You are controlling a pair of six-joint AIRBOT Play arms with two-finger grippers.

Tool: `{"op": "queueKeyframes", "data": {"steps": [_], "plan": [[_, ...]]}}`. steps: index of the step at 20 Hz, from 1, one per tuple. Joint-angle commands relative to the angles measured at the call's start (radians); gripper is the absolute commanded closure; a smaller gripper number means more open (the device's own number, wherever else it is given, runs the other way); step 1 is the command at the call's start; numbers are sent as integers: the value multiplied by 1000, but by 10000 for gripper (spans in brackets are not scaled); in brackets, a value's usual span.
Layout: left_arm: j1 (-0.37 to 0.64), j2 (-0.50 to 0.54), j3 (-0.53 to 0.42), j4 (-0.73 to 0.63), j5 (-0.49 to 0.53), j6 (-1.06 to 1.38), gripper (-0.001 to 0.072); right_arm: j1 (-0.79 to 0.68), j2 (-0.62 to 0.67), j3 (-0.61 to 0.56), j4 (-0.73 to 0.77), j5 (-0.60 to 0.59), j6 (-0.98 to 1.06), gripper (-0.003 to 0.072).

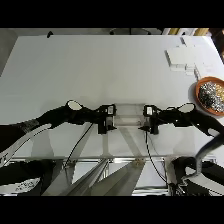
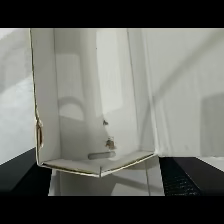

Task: Fold the box and place the chain.

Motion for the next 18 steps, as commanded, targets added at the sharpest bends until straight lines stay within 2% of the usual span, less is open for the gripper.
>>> {"op": "queueKeyframes", "data": {"steps": [1,5,8,10,12,14,15,17,18], "plan": [[0,0,0,0,2,0,499,0,83,1,-156,2,184,-5],[0,0,0,0,1,0,499,0,273,1,-391,24,451,1],[0,0,0,0,1,0,499,0,401,1,-443,98,592,8],[0,0,0,0,1,0,499,0,472,1,-417,158,628,69],[0,0,0,0,1,0,499,0,515,1,-307,195,629,187],[0,0,0,0,1,0,499,1,512,1,-113,179,621,200],[0,0,0,0,1,0,499,2,503,1,-26,154,593,309],[0,0,0,0,1,0,499,32,471,1,79,87,520,595],[0,0,0,0,1,0,499,61,442,1,118,31,486,665]]}}
